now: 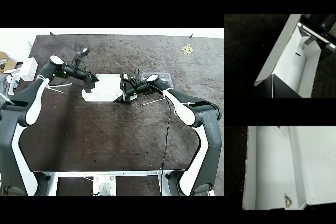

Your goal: Fold the box and place the chain.

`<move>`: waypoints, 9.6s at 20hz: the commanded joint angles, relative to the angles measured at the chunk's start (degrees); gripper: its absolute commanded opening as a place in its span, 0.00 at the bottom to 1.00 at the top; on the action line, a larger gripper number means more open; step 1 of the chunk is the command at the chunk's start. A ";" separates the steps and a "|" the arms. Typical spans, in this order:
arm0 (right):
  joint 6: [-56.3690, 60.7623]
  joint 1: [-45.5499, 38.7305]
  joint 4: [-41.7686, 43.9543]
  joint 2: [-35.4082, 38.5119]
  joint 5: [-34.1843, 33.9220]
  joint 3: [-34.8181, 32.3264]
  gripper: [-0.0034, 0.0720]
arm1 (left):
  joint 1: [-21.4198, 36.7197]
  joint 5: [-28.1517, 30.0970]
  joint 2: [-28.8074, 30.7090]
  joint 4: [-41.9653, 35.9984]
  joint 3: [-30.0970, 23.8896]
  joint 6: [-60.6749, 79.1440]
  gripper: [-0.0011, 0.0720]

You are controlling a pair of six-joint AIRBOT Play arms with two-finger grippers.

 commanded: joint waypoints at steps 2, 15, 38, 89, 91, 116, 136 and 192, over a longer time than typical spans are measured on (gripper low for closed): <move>0.04 0.04 0.04 0.00 -0.02 -0.02 0.70 | 3.19 -4.90 4.70 3.34 1.97 0.52 0.03; 0.04 0.04 0.04 0.00 -0.02 -0.02 0.70 | 0.02 -2.36 4.33 17.22 -9.97 27.58 0.92; 0.04 0.04 0.04 0.00 -0.02 -0.02 0.70 | -1.95 0.50 4.33 15.91 -13.68 28.98 0.92; 0.04 0.07 0.04 0.00 -0.02 -0.02 0.70 | -3.30 -0.48 4.70 18.99 -11.54 26.71 0.59; 0.04 0.07 0.04 0.00 -0.02 -0.02 0.70 | -3.30 -2.05 4.72 18.99 -8.94 22.84 0.93; 0.04 0.07 0.04 0.00 -0.02 -0.02 0.70 | -6.60 1.99 4.28 28.17 -7.85 19.54 0.68; 0.04 0.07 0.04 0.00 -0.02 -0.02 0.70 | -6.60 3.02 4.28 15.61 -11.72 22.99 0.29; 0.04 0.04 0.04 0.00 -0.02 -0.04 0.70 | 9.94 5.14 10.82 2.93 -31.76 -40.04 0.03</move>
